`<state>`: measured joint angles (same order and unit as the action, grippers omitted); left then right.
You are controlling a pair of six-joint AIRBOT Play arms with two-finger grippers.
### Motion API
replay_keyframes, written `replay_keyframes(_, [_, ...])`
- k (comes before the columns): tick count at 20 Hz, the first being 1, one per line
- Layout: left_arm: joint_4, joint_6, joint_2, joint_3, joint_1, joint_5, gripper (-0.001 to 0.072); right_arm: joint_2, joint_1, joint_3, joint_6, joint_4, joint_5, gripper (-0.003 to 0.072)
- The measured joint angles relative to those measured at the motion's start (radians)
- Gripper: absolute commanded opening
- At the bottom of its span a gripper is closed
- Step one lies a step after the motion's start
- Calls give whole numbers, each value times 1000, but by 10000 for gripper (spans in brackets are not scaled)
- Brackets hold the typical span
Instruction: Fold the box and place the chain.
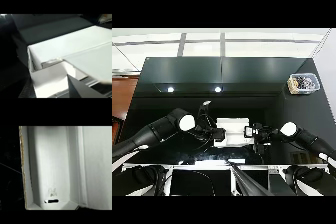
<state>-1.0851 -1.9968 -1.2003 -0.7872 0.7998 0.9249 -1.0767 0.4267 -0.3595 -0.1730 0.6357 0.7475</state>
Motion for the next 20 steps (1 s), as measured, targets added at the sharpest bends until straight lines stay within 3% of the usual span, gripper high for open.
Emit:
replay_keyframes(15, [-124, -175, -70, -50, 74, 7, 501, 0, 0, 0, 0, 0, 0, 91])
replay_keyframes(20, [-241, -276, -140, -131, 122, 97, 501, 0, 0, 0, 0, 0, 0, 91])
